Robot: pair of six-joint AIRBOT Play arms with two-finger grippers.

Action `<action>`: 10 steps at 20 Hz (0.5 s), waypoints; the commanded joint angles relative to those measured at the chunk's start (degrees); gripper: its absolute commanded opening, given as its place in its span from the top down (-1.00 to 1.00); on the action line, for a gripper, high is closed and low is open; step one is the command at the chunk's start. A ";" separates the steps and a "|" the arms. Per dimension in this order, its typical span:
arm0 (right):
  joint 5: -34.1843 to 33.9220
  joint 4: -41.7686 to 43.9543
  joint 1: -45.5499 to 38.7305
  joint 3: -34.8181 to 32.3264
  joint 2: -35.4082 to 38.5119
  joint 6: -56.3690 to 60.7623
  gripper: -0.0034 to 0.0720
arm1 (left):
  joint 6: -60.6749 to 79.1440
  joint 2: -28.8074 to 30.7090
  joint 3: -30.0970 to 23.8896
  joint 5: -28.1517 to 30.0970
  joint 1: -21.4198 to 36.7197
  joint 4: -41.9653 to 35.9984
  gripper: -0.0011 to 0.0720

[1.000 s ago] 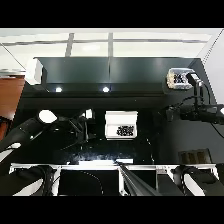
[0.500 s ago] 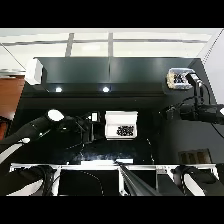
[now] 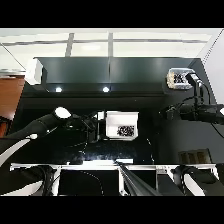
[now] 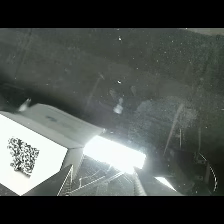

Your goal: Fold the box and place the chain.

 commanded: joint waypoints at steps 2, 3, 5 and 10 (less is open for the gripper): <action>0.02 0.02 -0.02 0.00 0.00 0.00 -0.25 | -3.02 -1.36 1.55 1.49 -0.76 0.37 -0.95; 0.00 0.00 -0.02 0.00 0.00 -0.02 -0.25 | -3.02 -1.36 1.55 1.33 -0.76 0.48 -0.90; -0.81 -0.39 -0.02 0.00 0.00 0.02 -0.55 | -3.02 -1.36 1.55 1.33 -0.79 0.50 -0.80; -7.82 1.57 4.20 2.03 -1.55 0.00 -0.96 | -3.02 -1.36 1.55 1.36 -0.79 0.52 -0.54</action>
